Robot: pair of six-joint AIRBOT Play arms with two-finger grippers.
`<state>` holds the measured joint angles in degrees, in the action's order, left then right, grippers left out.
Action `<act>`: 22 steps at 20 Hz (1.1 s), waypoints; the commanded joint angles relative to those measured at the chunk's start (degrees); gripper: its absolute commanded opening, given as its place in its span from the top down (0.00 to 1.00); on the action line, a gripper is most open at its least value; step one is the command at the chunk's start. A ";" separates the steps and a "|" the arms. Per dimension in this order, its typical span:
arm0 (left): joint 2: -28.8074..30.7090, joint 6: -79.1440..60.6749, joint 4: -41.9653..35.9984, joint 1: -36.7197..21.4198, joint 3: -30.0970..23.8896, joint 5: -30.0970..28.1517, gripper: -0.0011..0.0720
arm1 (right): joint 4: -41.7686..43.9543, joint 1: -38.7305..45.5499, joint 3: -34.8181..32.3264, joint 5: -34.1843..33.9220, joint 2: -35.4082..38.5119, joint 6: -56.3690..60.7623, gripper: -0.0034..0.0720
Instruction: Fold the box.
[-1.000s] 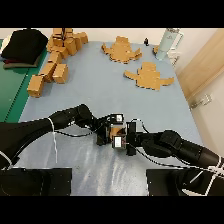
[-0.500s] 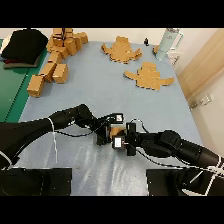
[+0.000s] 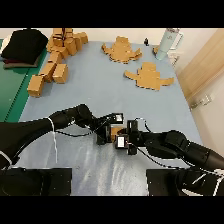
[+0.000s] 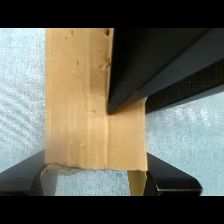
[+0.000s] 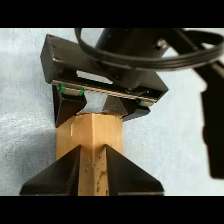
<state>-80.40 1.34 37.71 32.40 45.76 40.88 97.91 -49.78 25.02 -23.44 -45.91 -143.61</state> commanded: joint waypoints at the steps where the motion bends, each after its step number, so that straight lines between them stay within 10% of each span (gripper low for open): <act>1: 0.04 -0.04 0.00 0.02 0.02 0.04 0.43 | 0.07 0.02 0.04 -0.09 0.39 -0.02 0.66; 22: 0.04 -0.04 0.00 0.02 0.02 0.04 0.43 | 0.04 0.02 0.13 -0.13 1.57 -0.02 0.66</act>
<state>-80.40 1.30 37.69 32.40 45.76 41.06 97.91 -49.71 25.12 -23.55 -44.38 -143.65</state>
